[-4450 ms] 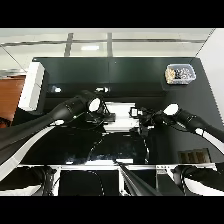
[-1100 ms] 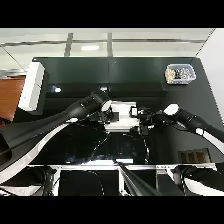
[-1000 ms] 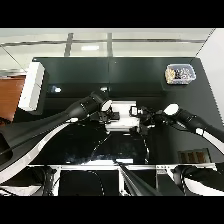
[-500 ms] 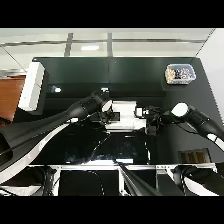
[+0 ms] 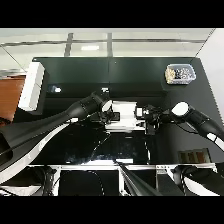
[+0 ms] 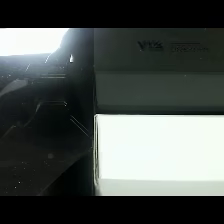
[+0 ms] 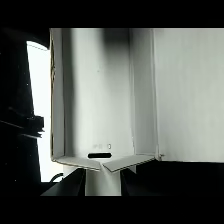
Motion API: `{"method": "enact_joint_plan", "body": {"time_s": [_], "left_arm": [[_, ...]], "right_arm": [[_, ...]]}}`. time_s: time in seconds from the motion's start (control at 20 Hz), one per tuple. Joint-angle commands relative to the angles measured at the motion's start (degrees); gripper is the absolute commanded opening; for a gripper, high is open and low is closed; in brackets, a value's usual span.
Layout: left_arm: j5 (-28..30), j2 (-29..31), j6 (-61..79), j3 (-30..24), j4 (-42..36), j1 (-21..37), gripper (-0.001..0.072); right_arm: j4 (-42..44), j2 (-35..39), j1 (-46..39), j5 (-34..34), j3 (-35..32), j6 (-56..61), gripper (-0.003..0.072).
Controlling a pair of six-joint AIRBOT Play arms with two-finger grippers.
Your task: Fold the box and place the chain.
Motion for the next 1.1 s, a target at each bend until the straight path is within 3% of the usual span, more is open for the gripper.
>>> {"method": "enact_joint_plan", "body": {"time_s": [0.0, 0.25, 0.3, 0.35, 0.4, 0.45, 0.5, 0.55, 0.6, 0.65, 0.8, 0.9, 1.05], "left_arm": [[0.3, 0.0, -0.1, 0.0, 0.0, 0.0, 0.0030], [0.3, 0.0, -0.1, 0.0, 0.0, 0.0, 0.0030], [0.3, 0.0, -0.1, 0.0, 0.0, 0.0, 0.0030], [0.3, 0.0, -0.1, 0.0, 0.0, 0.0, 0.0030], [0.3, 0.0, -0.1, 0.0, 0.0, 0.0, 0.0030], [0.2, 0.0, -0.1, 0.0, 0.0, 0.0, 0.0030], [0.2, 0.0, -0.1, 0.0, 0.0, 0.0, 0.0030], [0.2, 0.0, -0.1, 0.0, 0.0, 0.0, 0.0030], [0.2, 0.0, -0.1, 0.0, 0.0, 0.0, 0.0030], [0.2, 0.0, -0.1, 0.0, 0.0, 0.0, 0.0030], [0.2, 0.0, -0.1, 0.0, 0.0, 0.0, 0.0030], [0.0, 0.0, -0.1, 0.0, 0.0, 0.0, 0.0030], [0.0, 0.0, -0.1, 0.0, 0.0, 0.0, 0.0030]], "right_arm": [[4.9, -0.6, 0.1, 1.2, 0.0, 0.0, 0.0241], [12.6, -4.7, 4.4, -2.3, -0.1, 0.0, 0.0244], [12.6, -4.8, 4.8, -4.2, -0.1, 0.3, 0.0278], [13.2, -4.8, 4.7, -5.6, -0.1, 1.5, 0.0452], [13.2, -4.8, 4.4, -5.6, -0.1, 2.4, 0.0453], [12.7, -4.8, 4.0, -4.1, -0.1, 2.6, 0.0198], [12.8, -4.8, 3.6, -3.0, -0.1, 2.7, 0.0179], [12.6, -4.7, 3.4, -2.9, -0.1, 3.9, 0.0358], [11.2, -4.3, 3.0, -2.5, -0.1, 6.5, 0.0251], [8.5, -3.3, 2.1, -1.5, 0.0, 10.5, 0.0016], [-4.8, 2.7, -3.9, 6.7, 3.4, 37.3, 0.0024], [-15.8, 7.4, -11.0, 15.6, 7.7, 55.0, 0.0024], [-17.0, 9.6, -26.6, 16.3, 7.3, 72.8, 0.0024]]}}
